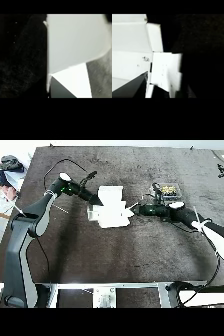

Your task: Fold the box and place the chain.

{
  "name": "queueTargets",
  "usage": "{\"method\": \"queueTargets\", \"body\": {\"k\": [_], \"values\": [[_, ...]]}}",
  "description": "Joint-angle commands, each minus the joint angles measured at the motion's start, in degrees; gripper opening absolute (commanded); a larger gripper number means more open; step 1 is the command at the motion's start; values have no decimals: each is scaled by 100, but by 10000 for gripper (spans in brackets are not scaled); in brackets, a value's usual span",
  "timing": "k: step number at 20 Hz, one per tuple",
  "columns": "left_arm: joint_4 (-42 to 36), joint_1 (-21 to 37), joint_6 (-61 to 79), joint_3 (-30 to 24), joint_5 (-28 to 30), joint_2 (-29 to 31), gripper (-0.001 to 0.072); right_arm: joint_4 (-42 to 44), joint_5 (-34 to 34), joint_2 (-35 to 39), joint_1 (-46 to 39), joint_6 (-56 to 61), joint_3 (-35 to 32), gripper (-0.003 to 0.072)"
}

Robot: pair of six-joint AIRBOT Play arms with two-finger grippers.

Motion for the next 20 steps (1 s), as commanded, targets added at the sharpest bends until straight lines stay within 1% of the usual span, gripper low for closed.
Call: {"method": "queueTargets", "body": {"k": [1,3,6,9,11,13,16,17,20], "values": [[-57,4,1453,4,-26,4,9,-7,356,225,-424,4,0,469],[-61,4,2365,4,-24,15,8,-7,487,391,-660,4,0,469],[-140,-33,3112,2,-184,66,3,-155,490,472,-769,7,2,469],[-136,-223,3873,-249,-59,319,4,-334,472,472,-767,7,0,469],[-173,-282,4266,-564,411,562,4,-337,404,472,-767,7,0,469],[-275,-282,4660,-990,911,817,4,-442,398,472,-767,4,2,469],[-533,-275,5053,-1558,1469,1064,4,-754,382,472,-767,4,0,469],[-601,-275,5163,-1725,1606,1086,3,-800,382,472,-767,4,0,469],[-651,-278,5217,-1969,1692,1078,4,-844,363,472,-767,-146,2,469]]}}
